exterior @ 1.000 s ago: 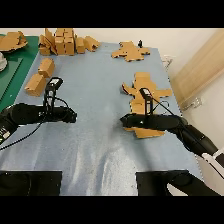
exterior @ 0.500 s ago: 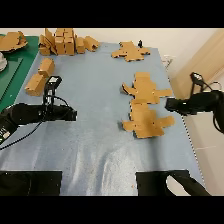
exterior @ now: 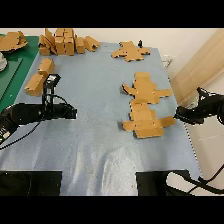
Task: Fold the box.
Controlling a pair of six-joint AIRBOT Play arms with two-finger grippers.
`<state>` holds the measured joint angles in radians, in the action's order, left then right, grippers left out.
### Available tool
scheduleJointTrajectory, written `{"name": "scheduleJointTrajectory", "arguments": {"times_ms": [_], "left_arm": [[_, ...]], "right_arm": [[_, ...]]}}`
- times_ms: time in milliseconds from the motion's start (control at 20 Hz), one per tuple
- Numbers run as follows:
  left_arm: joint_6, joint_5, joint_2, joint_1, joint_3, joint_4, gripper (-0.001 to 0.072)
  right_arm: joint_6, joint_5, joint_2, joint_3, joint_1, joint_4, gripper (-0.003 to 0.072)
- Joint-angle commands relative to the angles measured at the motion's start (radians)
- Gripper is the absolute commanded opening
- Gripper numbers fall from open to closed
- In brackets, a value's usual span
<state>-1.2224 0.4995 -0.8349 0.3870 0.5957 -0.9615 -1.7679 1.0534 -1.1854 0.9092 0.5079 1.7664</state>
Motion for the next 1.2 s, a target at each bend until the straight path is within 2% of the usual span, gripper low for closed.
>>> {"name": "scheduleJointTrajectory", "arguments": {"times_ms": [0, 150, 300, 500, 600, 650, 700, 850, 1000, 1150], "left_arm": [[0.0, -0.003, 0.0, 0.0, 0.001, 0.0, 0.0011], [0.0, -0.003, 0.0, 0.0, 0.0, 0.0, 0.0011], [0.0, -0.002, 0.0, 0.0, 0.0, 0.0, 0.0011], [-0.002, 0.001, 0.0, 0.0, 0.001, 0.02, 0.0011], [-0.002, 0.01, 0.0, -0.001, 0.0, 0.049, 0.0012], [-0.002, 0.027, 0.0, -0.001, 0.0, 0.049, 0.0012], [-0.003, 0.05, 0.0, -0.001, 0.0, 0.049, 0.0012], [-0.041, 0.11, 0.0, -0.001, 0.001, 0.049, 0.0012], [-0.084, 0.137, 0.0, -0.001, 0.0, 0.049, 0.0012], [-0.143, 0.181, -0.001, -0.008, 0.0, 0.049, 0.0013]], "right_arm": [[-0.078, 0.001, -0.061, 0.002, 0.015, 0.056, 0.0445], [-0.086, -0.016, -0.102, 0.002, 0.014, 0.072, 0.0445], [-0.122, -0.013, -0.137, 0.002, 0.008, 0.161, 0.0444], [-0.219, 0.083, -0.178, 0.001, -0.032, 0.265, 0.0426], [-0.224, 0.151, -0.192, 0.001, -0.068, 0.274, 0.0241], [-0.227, 0.176, -0.193, 0.001, -0.086, 0.275, 0.0206], [-0.231, 0.203, -0.193, 0.001, -0.105, 0.282, 0.0205], [-0.235, 0.29, -0.192, 0.001, -0.167, 0.319, 0.0004], [-0.235, 0.349, -0.177, 0.001, -0.246, 0.399, 0.0003], [-0.249, 0.353, -0.147, 0.001, -0.365, 0.501, 0.0003]]}}
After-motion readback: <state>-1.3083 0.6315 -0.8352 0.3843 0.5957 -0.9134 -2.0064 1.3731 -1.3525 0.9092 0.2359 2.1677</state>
